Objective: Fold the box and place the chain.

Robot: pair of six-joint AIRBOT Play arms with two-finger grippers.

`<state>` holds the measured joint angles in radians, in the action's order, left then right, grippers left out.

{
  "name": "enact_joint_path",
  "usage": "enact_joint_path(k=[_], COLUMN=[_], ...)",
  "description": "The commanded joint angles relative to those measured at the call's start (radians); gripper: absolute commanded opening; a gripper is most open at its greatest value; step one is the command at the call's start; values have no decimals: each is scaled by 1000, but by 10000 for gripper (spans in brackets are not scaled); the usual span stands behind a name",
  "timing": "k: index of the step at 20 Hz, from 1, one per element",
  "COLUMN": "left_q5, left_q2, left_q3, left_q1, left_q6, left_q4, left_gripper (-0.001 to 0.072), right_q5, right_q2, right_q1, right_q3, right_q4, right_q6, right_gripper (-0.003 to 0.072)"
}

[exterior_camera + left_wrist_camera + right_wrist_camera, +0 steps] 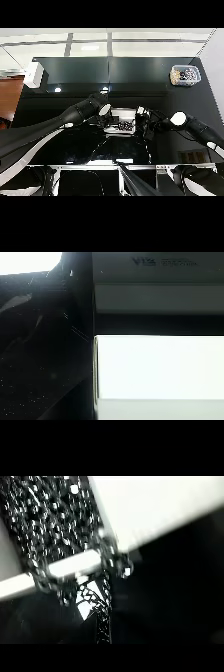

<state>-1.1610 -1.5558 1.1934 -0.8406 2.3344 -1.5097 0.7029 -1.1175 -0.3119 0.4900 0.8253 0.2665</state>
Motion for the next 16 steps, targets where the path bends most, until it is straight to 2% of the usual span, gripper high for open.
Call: enact_joint_path(k=[1, 6, 10, 12, 16], left_q5=[0, 0, 0, 1, 1], left_q2=[0, 0, 0, 0, 0], left_q3=[1, 1, 1, 1, 1], left_q1=[0, 0, 0, 0, 0], left_q6=[0, 0, 0, 0, 0], left_q4=[0, 0, 0, 0, 0], left_gripper=[30, 30, 30, 30, 30], right_q5=[23, 258, 517, 532, 454], right_q2=[81, 282, 342, 342, 298], right_q1=[0, 15, 59, 58, 50], right_q3=[11, 171, 379, 416, 399], right_q4=[6, 164, 143, 17, -237], right_q6=[214, 499, 630, 647, 646], right_gripper=[14, 14, 14, 14, 15])
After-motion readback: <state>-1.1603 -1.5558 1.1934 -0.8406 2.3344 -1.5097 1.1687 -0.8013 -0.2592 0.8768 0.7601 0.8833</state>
